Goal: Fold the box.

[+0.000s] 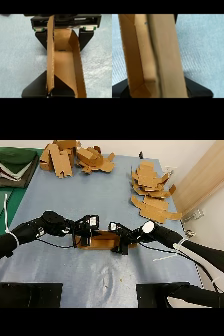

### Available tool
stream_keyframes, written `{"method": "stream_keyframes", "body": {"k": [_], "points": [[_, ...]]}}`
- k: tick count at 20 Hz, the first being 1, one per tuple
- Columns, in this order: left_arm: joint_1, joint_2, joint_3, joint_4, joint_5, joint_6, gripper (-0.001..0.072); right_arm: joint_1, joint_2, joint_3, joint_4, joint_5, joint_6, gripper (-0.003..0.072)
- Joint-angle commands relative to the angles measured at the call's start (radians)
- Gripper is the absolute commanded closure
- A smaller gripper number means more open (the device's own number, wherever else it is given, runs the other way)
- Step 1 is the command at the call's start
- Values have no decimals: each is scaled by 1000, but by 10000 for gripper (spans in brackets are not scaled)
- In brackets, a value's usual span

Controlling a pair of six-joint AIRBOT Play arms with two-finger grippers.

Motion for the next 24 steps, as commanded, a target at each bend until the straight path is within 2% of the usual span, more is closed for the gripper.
{"method": "stream_keyframes", "body": {"k": [1,3,4,5,6,8,9,10,24], "points": [[0,0,1,0,0,0,694,0,-1,0,0,-18,0,-19],[0,0,1,0,0,0,694,0,-1,0,0,-19,0,-18],[0,0,1,0,0,0,694,0,-1,0,0,-19,0,21],[0,0,1,0,0,0,694,0,-1,0,0,-14,0,203],[0,0,1,0,0,0,694,1,-1,0,0,-14,0,242],[0,0,1,0,0,0,694,1,-1,0,0,-14,-5,232],[0,0,1,0,-1,0,694,1,-1,0,0,-14,-11,177],[0,0,1,0,0,0,694,1,-1,0,0,-14,-11,170],[-4,1,2,-32,0,-2,694,1,-1,0,7,-14,-10,170]]}}
